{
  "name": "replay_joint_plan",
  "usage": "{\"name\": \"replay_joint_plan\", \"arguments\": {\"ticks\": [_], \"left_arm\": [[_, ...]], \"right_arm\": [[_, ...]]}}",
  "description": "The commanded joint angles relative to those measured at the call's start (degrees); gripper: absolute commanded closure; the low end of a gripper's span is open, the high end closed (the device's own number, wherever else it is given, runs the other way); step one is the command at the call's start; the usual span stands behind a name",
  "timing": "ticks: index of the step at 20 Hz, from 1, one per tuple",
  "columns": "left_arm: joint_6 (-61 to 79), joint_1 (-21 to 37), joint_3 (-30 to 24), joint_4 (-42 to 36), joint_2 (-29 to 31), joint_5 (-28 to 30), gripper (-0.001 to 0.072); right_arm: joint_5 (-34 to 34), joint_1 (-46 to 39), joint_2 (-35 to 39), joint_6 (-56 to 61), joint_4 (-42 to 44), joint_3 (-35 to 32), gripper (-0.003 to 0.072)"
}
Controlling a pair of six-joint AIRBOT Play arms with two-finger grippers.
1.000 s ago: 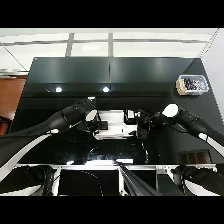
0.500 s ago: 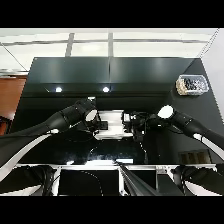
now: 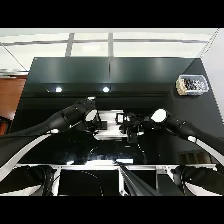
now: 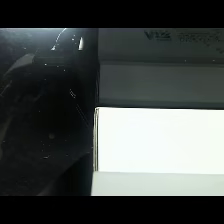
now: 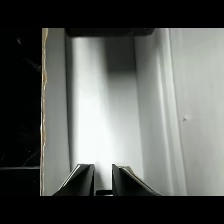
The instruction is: Fold the box and place the chain.
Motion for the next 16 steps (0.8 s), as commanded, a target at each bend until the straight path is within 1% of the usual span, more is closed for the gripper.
{"name": "replay_joint_plan", "arguments": {"ticks": [1,7,8,9,10,12,13,14,15,16], "left_arm": [[-0.04,0.02,0.04,-0.07,-0.02,0.15,0.0681],[-0.04,0.02,0.04,-0.04,-0.02,0.20,0.0681],[-0.04,0.02,0.04,-0.04,-0.02,0.20,0.0681],[-0.04,0.02,0.04,-0.07,-0.02,0.20,0.0681],[-0.04,0.02,0.04,-0.07,-0.02,0.20,0.0681],[-0.04,0.02,0.04,-0.07,-0.02,0.17,0.0681],[-0.04,0.02,0.04,-0.07,-0.02,0.20,0.0681],[-0.02,0.02,0.04,-0.07,-0.02,0.22,0.0681],[-0.04,0.02,0.04,-0.07,-0.02,0.20,0.0681],[-0.04,0.02,0.04,-0.07,-0.02,0.20,0.0681]], "right_arm": [[-2.82,1.42,-0.22,2.80,0.96,-0.02,0.0554],[-2.93,1.42,-0.22,3.37,0.87,-0.02,0.0554],[-3.04,1.42,-0.22,3.45,0.90,-0.02,0.0532],[-3.45,1.42,-0.22,3.65,0.90,-0.02,0.0377],[-3.58,1.40,-0.22,3.63,0.90,-0.02,0.0360],[-3.43,1.29,-0.22,3.78,0.66,-0.02,0.0548],[-3.61,1.29,-0.22,3.96,0.68,-0.02,0.0393],[-3.72,1.29,-0.22,4.00,0.63,-0.02,0.0355],[-3.74,1.29,-0.20,4.24,0.52,-0.02,0.0584],[-3.87,1.29,-0.09,5.44,-0.20,0.00,0.0625]]}}
